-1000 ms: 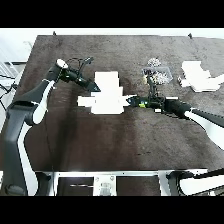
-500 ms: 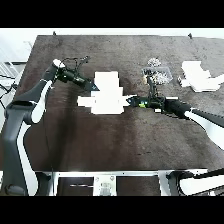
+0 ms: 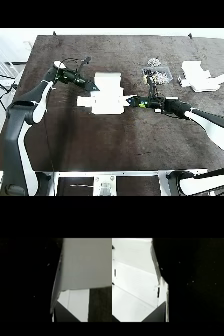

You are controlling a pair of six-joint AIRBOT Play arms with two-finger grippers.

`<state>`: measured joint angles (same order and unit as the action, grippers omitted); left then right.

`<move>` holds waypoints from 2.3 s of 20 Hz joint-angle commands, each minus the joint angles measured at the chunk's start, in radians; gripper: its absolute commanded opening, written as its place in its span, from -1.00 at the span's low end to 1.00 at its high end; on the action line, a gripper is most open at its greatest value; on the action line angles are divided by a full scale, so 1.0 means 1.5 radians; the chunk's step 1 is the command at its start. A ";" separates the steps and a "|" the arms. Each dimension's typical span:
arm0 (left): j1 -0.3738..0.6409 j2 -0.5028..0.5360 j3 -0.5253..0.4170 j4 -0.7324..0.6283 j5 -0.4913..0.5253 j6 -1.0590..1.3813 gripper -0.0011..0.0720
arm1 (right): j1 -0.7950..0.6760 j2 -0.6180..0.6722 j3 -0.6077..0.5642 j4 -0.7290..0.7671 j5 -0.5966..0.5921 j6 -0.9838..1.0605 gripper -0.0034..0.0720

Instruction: Fold the box and place the chain.

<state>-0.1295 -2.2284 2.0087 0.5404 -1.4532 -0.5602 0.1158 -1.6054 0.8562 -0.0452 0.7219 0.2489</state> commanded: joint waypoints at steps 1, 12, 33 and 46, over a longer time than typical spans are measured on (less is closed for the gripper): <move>0.000 -0.002 0.000 -0.002 0.001 0.032 -0.92 | 0.000 0.000 0.000 0.001 0.001 0.000 -0.79; -0.001 0.007 -0.012 -0.069 -0.039 0.307 -0.94 | -0.156 0.022 0.000 0.042 0.055 0.001 0.21; -0.040 0.060 -0.187 -0.066 0.154 0.531 -0.92 | -0.201 0.022 0.000 0.040 0.079 -0.054 0.29; -0.040 0.060 -0.187 -0.067 0.152 0.529 -0.92 | -0.122 0.140 0.000 -0.182 0.205 -0.243 0.60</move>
<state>-0.1902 -2.1384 1.7279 0.4393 -1.2266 0.2333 -0.1196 -1.4322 0.8562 -0.1818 1.0245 -0.0563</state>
